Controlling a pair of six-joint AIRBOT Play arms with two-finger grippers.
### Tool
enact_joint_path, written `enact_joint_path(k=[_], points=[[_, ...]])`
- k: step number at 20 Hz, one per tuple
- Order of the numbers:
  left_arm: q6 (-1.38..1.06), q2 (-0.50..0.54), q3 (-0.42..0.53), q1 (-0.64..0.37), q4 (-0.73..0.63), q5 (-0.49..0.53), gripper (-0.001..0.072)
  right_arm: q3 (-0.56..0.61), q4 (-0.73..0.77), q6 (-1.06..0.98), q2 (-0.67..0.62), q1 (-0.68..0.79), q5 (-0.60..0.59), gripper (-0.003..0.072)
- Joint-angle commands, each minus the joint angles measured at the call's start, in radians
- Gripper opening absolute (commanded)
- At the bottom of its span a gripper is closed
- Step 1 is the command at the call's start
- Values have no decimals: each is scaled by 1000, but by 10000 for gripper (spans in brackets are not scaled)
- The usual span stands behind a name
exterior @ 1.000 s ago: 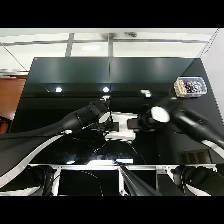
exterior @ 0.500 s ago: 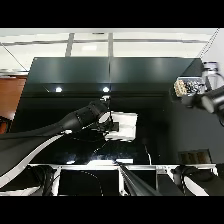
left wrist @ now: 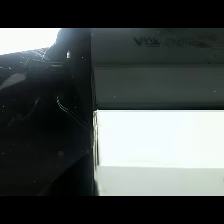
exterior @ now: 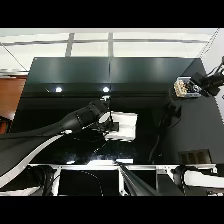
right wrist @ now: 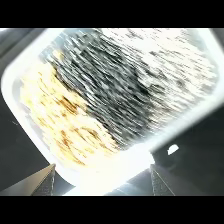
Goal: Fold the box and place the chain.
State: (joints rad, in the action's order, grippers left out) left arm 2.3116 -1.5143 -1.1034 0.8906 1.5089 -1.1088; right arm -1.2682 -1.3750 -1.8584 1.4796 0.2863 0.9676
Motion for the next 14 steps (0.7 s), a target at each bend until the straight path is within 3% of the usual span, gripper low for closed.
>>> enact_joint_path(k=[1, 6, 14], points=[[0, 0, -1, -1, -2, -1, 29, -123, 228, 29, 142, 16, 60, 720], [0, 0, -1, -1, -2, 6, 29, -124, 204, 21, 150, 7, 16, 720], [0, 0, -1, -1, -2, 4, 29, -124, 140, -163, 159, 6, -19, 720]])
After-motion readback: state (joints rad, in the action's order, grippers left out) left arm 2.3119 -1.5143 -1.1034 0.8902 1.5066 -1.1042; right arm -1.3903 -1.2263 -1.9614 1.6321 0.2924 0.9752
